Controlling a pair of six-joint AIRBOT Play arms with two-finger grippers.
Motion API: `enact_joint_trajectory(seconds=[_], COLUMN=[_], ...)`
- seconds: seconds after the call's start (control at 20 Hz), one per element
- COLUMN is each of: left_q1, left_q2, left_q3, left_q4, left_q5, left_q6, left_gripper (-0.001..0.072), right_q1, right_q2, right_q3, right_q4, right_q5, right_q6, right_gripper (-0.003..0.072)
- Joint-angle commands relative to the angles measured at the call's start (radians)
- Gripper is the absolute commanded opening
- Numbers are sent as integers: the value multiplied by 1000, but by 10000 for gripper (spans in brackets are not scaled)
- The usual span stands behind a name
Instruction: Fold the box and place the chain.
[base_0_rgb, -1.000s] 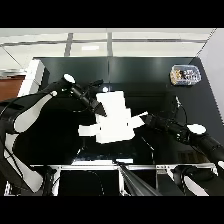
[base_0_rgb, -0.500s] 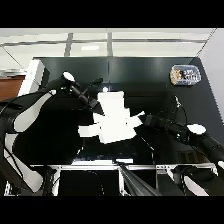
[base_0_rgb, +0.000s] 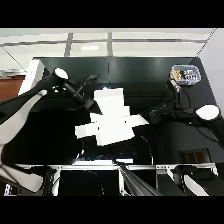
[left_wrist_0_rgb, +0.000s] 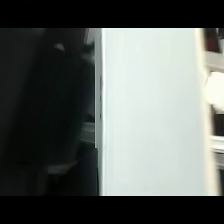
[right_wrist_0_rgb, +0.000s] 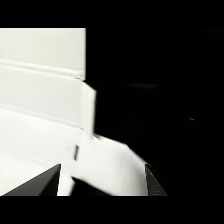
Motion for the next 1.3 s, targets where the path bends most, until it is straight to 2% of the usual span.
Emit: enact_joint_trajectory(seconds=[0.0,0.05,0.1,0.15,0.3,0.45,0.6,0.8,0.95,1.0,1.15,1.25], left_q1=[-6,-14,-26,-35,-69,-112,-121,-121,-121,-121,-121,-121], left_q2=[243,294,322,322,278,240,208,206,206,206,206,206], left_q3=[-271,-343,-392,-406,-405,-378,-343,-340,-340,-340,-340,-340], left_q4=[-69,-90,-88,-68,-45,6,53,54,53,53,53,53], left_q5=[319,389,419,420,479,558,560,581,581,581,581,581], left_q6=[380,572,773,859,873,877,877,873,873,873,873,872], left_gripper=[24,25,26,27,26,26,26,26,26,26,26,27], right_q1=[-7,3,17,33,97,163,225,341,454,486,505,510], right_q2=[0,-4,-8,-14,-38,-63,-85,-89,-90,-93,-120,-147], right_q3=[111,111,111,111,111,104,56,-43,-80,-82,-82,-82], right_q4=[-246,-269,-290,-300,-325,-366,-366,-360,-357,-356,-250,-184], right_q5=[95,86,79,78,79,70,45,-83,-202,-208,-182,-219], right_q6=[-1,-34,-69,-107,-258,-278,-295,-422,-486,-518,-572,-660], right_gripper=[584,585,584,584,583,584,584,584,584,584,584,584])
